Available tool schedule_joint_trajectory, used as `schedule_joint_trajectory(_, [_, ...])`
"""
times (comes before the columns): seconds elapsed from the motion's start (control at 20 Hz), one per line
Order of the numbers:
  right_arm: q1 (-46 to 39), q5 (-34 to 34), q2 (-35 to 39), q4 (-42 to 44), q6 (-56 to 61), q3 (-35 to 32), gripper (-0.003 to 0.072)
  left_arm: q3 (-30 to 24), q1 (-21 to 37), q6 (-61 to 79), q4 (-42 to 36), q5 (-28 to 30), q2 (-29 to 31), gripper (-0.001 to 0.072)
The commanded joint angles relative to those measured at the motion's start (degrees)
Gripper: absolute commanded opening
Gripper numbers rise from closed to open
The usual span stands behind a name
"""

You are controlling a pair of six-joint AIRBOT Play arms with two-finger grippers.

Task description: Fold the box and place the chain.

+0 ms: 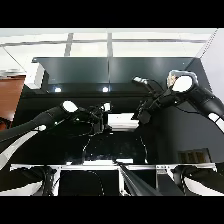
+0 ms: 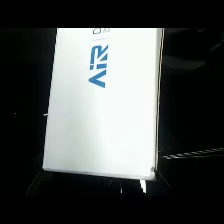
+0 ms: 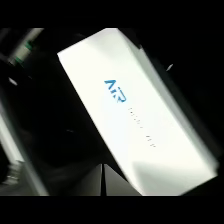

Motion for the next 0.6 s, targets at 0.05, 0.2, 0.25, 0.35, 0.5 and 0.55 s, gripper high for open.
schedule_joint_trajectory(0.05, [-4.2, -1.6, 0.0, 19.7, 7.4, -7.8, 0.0015, 0.0, 0.0, 0.0, 0.0, 0.0, 0.0, 0.0386])
schedule_joint_trajectory(0.2, [-3.2, -4.5, -2.3, 20.0, 8.5, -9.7, 0.0015, 0.0, 0.0, 0.0, 0.0, 0.0, 0.0, 0.0386])
schedule_joint_trajectory(0.25, [-2.9, -4.7, -3.4, 20.1, 8.6, -9.7, 0.0015, 0.0, 0.0, 0.0, 0.0, 0.0, 0.0, 0.0386])
schedule_joint_trajectory(0.35, [-2.6, -5.6, -5.2, 20.0, 8.7, -9.7, 0.0015, 0.0, 0.0, 0.0, 0.0, 0.0, 0.0, 0.0386])
schedule_joint_trajectory(0.5, [-2.3, -7.6, -7.0, 19.1, 10.0, -9.7, 0.0015, 0.0, 0.0, 0.0, 0.0, 0.0, 0.0, 0.0386])
schedule_joint_trajectory(0.55, [-2.4, -8.1, -7.5, 18.3, 10.2, -9.7, 0.0015, 0.0, 0.0, 0.0, 0.0, 0.0, 0.0, 0.0386])
